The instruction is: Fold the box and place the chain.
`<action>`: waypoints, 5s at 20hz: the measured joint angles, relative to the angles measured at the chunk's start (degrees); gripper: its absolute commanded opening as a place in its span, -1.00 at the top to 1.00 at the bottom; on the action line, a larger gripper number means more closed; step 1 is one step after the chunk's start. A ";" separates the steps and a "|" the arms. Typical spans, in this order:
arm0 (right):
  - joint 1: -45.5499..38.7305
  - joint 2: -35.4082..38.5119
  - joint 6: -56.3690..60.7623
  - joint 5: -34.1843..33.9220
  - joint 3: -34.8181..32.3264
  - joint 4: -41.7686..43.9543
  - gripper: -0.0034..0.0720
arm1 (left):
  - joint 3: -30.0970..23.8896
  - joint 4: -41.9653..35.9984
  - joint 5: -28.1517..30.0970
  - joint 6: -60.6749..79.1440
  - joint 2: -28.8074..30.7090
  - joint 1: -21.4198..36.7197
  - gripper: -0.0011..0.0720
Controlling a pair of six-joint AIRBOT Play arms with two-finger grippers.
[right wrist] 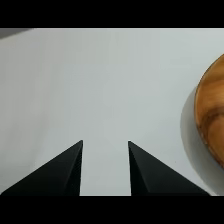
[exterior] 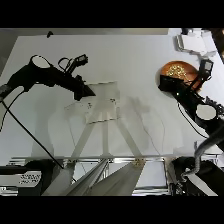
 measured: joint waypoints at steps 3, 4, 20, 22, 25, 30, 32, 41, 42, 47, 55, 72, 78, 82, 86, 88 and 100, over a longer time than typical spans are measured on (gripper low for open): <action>-1.36 -1.09 0.02 6.60 0.00 -5.51 0.23 | -0.04 -1.05 0.48 10.38 -1.95 -1.77 0.96; -1.60 -1.62 0.02 8.31 0.00 -6.80 0.23 | -0.04 -2.54 1.07 13.64 -2.40 -2.40 0.96; -2.16 -4.15 0.02 10.01 0.00 -14.84 0.24 | -0.04 -7.34 11.13 29.27 -9.44 -5.64 0.95; -2.14 -4.15 0.02 10.01 0.00 -14.93 0.23 | -0.04 -6.86 11.28 29.18 -9.60 -5.62 0.95; -2.16 -4.15 0.04 11.13 0.00 -14.99 0.23 | -0.04 -6.25 11.37 29.03 -9.68 -5.62 0.95; -2.16 -4.15 0.24 17.77 0.00 -15.04 0.23 | -0.04 -6.01 10.54 28.85 -9.73 -6.45 0.95; -2.16 -4.15 0.24 20.20 0.00 -15.04 0.23 | -0.04 -6.14 10.64 28.87 -9.75 -7.08 0.95; -2.16 -4.15 0.24 23.41 0.00 -14.78 0.23 | -0.04 -9.99 12.94 29.51 -9.79 -8.00 0.95; -2.16 -4.15 0.24 23.43 0.00 -14.78 0.23 | -0.04 -10.91 13.25 29.73 -9.92 -8.02 0.95; -2.16 -4.15 0.26 23.63 0.00 -14.73 0.23 | -0.04 -12.68 13.81 28.70 -12.09 -8.02 0.95; -2.16 -4.15 0.15 24.35 0.00 -14.73 0.10 | -0.02 -12.90 13.57 27.52 -13.42 -8.09 0.95; 9.60 -4.15 -14.84 43.60 7.65 -21.90 -0.37 | -0.04 -12.66 13.68 27.50 -13.49 -8.13 0.95; 17.11 -4.15 -21.51 38.25 8.11 -34.21 -0.58 | -0.04 -12.66 13.70 27.47 -13.51 -8.13 0.95; 9.62 -4.37 -38.05 38.69 8.15 -30.25 -0.65 | -0.04 -12.66 13.70 27.47 -13.51 -8.13 0.95; -0.46 -9.01 -56.37 43.17 8.15 -20.94 -0.83 | -0.04 -12.66 13.70 27.47 -13.51 -8.13 0.95; -3.10 -13.84 -63.87 44.76 8.15 -15.45 -0.86 | -0.04 -12.68 13.70 27.47 -13.51 -8.13 0.95; -3.32 -27.43 -78.84 41.77 6.71 -1.11 -0.95 | -0.04 -12.68 13.70 27.47 -13.51 -8.13 0.95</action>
